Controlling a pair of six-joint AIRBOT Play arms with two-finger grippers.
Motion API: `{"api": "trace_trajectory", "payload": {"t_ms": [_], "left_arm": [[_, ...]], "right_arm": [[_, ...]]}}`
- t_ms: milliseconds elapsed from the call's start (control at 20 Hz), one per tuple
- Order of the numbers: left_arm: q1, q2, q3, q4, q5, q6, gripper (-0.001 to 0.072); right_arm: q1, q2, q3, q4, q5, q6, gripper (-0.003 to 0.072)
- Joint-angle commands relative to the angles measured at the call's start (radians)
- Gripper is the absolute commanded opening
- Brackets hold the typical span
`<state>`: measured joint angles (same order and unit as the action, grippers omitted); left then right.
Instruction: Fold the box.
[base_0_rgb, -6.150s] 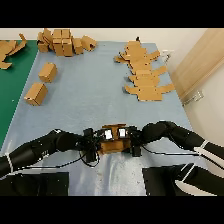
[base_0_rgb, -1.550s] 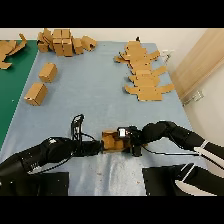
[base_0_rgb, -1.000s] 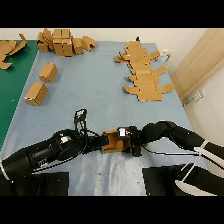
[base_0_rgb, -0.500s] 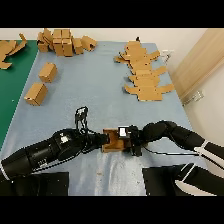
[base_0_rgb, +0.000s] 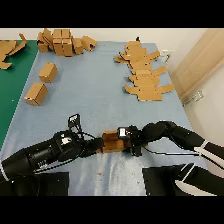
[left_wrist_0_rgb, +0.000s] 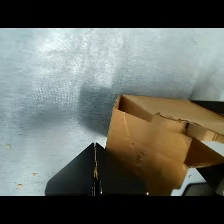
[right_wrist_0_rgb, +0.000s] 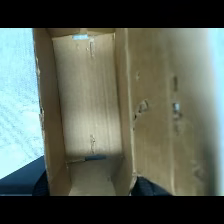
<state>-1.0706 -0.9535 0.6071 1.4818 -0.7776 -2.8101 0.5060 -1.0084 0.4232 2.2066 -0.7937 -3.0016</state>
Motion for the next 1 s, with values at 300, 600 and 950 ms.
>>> {"api": "trace_trajectory", "payload": {"t_ms": [300,600,950], "left_arm": [[-0.024,-0.001,0.050,0.093,-0.032,-0.116,0.0010],[-0.101,-0.089,0.097,0.106,-0.029,-0.116,0.0010],[-0.114,-0.127,0.183,0.195,-0.197,-0.115,0.0011]], "right_arm": [[0.000,0.000,-0.001,0.001,0.000,0.001,0.0510],[0.000,0.000,-0.001,0.001,0.000,0.001,0.0509],[0.000,0.000,-0.001,0.000,0.000,0.001,0.0510]]}}
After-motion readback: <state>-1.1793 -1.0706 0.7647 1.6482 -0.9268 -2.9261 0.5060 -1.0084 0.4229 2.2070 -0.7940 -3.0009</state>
